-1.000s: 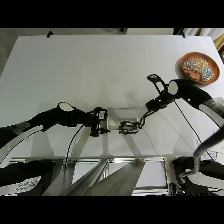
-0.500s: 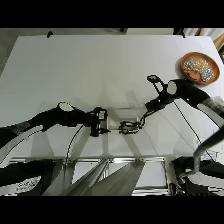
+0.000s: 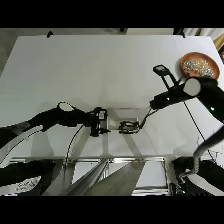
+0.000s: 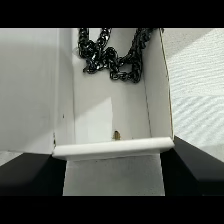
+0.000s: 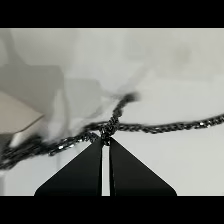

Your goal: Fold the box and place the chain.

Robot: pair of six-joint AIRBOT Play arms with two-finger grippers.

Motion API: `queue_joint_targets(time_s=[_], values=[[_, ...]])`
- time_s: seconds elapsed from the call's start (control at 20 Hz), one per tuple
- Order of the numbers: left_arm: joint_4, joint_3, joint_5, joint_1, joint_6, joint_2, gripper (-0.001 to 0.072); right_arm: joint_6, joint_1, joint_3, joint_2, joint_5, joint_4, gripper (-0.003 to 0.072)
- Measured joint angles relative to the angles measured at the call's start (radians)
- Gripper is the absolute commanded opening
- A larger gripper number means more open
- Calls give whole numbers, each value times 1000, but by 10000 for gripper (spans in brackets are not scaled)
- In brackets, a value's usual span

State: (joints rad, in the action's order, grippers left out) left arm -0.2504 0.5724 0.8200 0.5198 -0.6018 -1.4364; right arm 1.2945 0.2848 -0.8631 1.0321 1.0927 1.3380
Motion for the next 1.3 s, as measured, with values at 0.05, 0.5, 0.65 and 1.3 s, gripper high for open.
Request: queue_joint_targets(time_s=[0.05, 0.5, 0.65, 1.3], values=[[0, 0, 0, 0, 0, 0, 212, -12, 19, 0, -52, 12, -11, 15], [0, 0, 0, 0, 0, 0, 212, -39, 266, 0, -327, 3, -112, 15], [0, 0, 0, 0, 0, 0, 212, -42, 345, 0, -353, -57, -123, 15], [0, 0, 0, 0, 0, 0, 212, -37, 444, 107, -174, -244, -135, 15]])
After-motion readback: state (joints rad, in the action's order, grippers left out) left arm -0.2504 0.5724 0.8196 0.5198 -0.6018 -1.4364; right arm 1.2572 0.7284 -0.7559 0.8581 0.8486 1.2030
